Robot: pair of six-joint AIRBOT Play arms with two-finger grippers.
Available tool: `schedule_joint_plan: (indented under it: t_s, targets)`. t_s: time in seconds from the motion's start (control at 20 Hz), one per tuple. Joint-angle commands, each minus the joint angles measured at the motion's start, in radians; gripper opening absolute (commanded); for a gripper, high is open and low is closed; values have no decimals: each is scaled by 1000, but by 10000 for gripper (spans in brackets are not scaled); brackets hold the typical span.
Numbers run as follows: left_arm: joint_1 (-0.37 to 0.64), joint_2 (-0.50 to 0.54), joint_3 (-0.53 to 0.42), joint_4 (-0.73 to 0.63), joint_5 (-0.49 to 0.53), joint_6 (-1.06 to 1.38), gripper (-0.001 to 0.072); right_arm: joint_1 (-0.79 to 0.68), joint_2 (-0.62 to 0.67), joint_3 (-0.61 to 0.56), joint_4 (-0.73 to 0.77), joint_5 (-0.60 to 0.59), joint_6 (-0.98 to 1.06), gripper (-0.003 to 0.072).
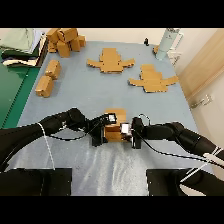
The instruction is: Fold the box.
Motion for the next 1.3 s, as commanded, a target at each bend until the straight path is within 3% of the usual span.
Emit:
schedule_joint_plan:
  t_s: [0.0, 0.15, 0.25, 0.35, 0.45, 0.65, 0.7, 0.8, 1.0, 1.1, 1.25]
  targets:
    - [0, -1, 1, 0, 0, 2, 481, 0, -1, -1, -7, -16, -3, 568]
    - [0, -1, 1, 1, 0, 2, 481, 0, 0, -1, -9, -18, -2, 585]
    - [0, -1, 1, 0, 0, 2, 481, -2, 12, -1, -51, -19, 74, 552]
    - [0, -1, 1, 0, 0, 2, 481, -3, 63, 5, -191, -47, 279, 162]
    - [0, -1, 1, 0, 0, 2, 481, -3, 138, 27, -430, -110, 681, 2]
    - [0, -1, 1, 1, 0, 2, 481, -32, 272, 69, -1032, -324, 1625, 1]
    - [0, -1, 1, 0, 0, 2, 481, -84, 279, 68, -1120, -406, 1839, 0]
    - [0, -1, 1, 0, 0, 2, 481, -225, 258, 60, -982, -461, 1930, 0]
    - [0, -1, 1, 0, 0, 2, 481, -357, 143, 27, -409, -373, 1537, 0]
    - [0, -1, 1, 0, 0, 2, 481, -357, 71, 26, -261, -350, 1405, 0]
    - [0, -1, 1, 1, 0, 2, 481, -357, -35, 26, -158, -329, 1287, 0]
